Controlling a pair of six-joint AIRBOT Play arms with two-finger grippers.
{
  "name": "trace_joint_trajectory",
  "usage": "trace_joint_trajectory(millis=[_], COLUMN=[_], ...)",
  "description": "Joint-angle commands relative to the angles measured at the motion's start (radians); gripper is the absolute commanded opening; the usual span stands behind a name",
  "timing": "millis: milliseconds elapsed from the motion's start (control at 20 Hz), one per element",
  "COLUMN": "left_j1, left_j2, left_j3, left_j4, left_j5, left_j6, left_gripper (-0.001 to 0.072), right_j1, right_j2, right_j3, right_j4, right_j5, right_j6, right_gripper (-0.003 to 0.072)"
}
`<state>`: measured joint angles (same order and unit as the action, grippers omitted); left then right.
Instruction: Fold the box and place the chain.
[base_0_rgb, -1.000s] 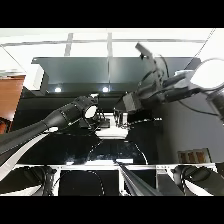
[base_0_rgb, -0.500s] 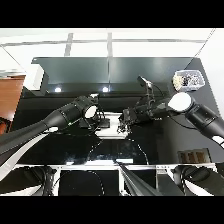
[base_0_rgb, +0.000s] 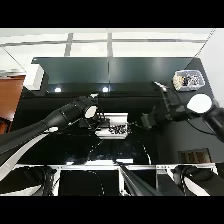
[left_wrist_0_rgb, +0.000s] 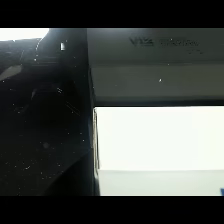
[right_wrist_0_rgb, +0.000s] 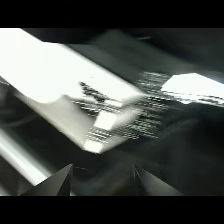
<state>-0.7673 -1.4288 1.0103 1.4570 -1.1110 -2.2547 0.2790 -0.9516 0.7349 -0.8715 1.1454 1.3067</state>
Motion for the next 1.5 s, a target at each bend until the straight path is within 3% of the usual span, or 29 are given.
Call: trace_joint_trajectory(millis=[0,50,250,350,600,950,1450], left_j1=[0.001,0.001,0.001,0.001,0.001,0.001,0.001], left_j2=[0.000,0.000,0.000,0.000,0.000,0.000,0.000], left_j3=[0.000,0.000,0.000,0.000,0.000,0.000,0.000], left_j4=[0.000,0.000,0.000,0.000,0.000,0.000,0.000], left_j5=[0.000,0.000,0.000,-0.001,0.000,0.000,0.003], left_j6=[0.000,0.000,0.000,0.000,0.000,0.000,0.000], left_gripper=[0.0026,0.0027,0.0027,0.0026,0.0026,0.0026,0.0026], right_j1=[-0.039,-0.017,0.108,0.143,0.117,0.121,0.128], right_j2=[0.096,0.087,0.032,-0.013,-0.135,-0.203,-0.241], right_j3=[-0.127,-0.177,-0.279,-0.274,-0.261,-0.261,-0.261], right_j4=[-0.122,-0.120,-0.121,-0.095,0.261,0.363,0.403], right_j5=[-0.126,-0.201,-0.396,-0.399,-0.435,-0.530,-0.546], right_j6=[-0.171,-0.269,-0.806,-1.107,-1.480,-1.528,-1.487], right_gripper=[0.0683,0.0720,0.0720,0.0720,0.0720,0.0720,0.0720])
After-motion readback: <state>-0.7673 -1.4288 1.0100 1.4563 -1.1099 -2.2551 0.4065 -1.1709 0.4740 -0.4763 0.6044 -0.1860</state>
